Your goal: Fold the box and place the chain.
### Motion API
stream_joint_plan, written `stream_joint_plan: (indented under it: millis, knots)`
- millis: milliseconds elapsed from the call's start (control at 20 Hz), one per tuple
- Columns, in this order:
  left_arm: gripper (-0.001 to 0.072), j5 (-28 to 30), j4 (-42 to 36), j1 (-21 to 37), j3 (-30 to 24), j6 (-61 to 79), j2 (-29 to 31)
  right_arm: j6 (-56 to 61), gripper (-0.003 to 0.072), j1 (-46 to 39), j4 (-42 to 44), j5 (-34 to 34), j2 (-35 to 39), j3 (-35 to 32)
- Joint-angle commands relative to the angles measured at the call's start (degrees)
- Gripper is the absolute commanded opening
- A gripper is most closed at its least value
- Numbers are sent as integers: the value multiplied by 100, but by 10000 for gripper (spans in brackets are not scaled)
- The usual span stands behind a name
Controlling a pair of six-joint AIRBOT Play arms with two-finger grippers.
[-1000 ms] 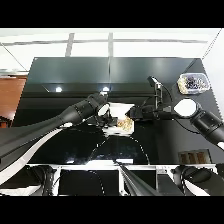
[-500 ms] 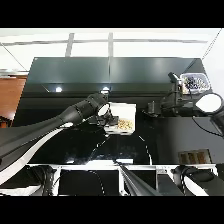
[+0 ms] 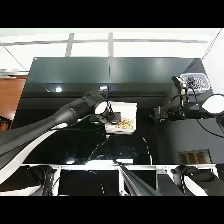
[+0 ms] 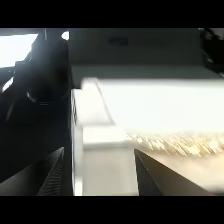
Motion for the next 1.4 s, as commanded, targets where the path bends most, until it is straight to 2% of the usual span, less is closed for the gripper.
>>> stream_joint_plan:
  millis: [0, 150, 200, 300, 350, 450, 500, 550, 600, 650, 700, 800, 950, 1100, 1150, 1350]
  knots:
    - [514, -420, 599, -17, -46, 909, 813, 17, 257, -9, -59, 37, 9, -2]
    - [514, -914, 1836, 306, -595, 1226, 1838, 15, 257, -11, -63, 11, 9, -2]
    - [514, -898, 1926, 669, -920, 1331, 2203, 17, 257, -11, -61, -20, 9, -2]
    - [514, -334, 1338, 1690, -1672, 1622, 2815, 70, 257, -9, -59, -94, 9, -2]
    - [514, 190, 636, 2271, -2063, 1926, 3021, 107, 257, -4, -55, -146, 9, -2]
    - [514, 1143, -1860, 3462, -2865, 3746, 3088, 214, 257, -7, -55, -223, 9, -2]
    - [515, 1255, -3178, 3899, -3169, 5123, 2955, 282, 257, -4, -55, -245, 9, -2]
    - [516, 1021, -4516, 4258, -3394, 6994, 2734, 328, 257, -7, -55, -264, 9, -2]
    - [520, 531, -5394, 4476, -3482, 8513, 2479, 358, 257, -4, -55, -278, 9, -2]
    - [648, 70, -5932, 4548, -3484, 9624, 2192, 389, 257, -7, -55, -280, 9, -2]
    - [720, -24, -6181, 4509, -3484, 10341, 1954, 411, 257, -7, -52, -278, 9, -2]
    - [720, -31, -6135, 4277, -3445, 11656, 1598, 542, 257, -7, -52, -278, 9, -2]
    - [720, 197, -5720, 3670, -3303, 13741, 1379, 678, 257, -7, -52, -262, 9, -2]
    - [720, 1161, -4996, 2962, -3141, 14605, 1161, 811, 257, -4, -55, -267, 9, -2]
    - [720, 1298, -4878, 2828, -3053, 14760, 981, 837, 257, -2, -50, -264, 9, -2]
    - [720, 1200, -4881, 2763, -2612, 14834, 343, 837, 257, 2, -50, -264, 9, -2]
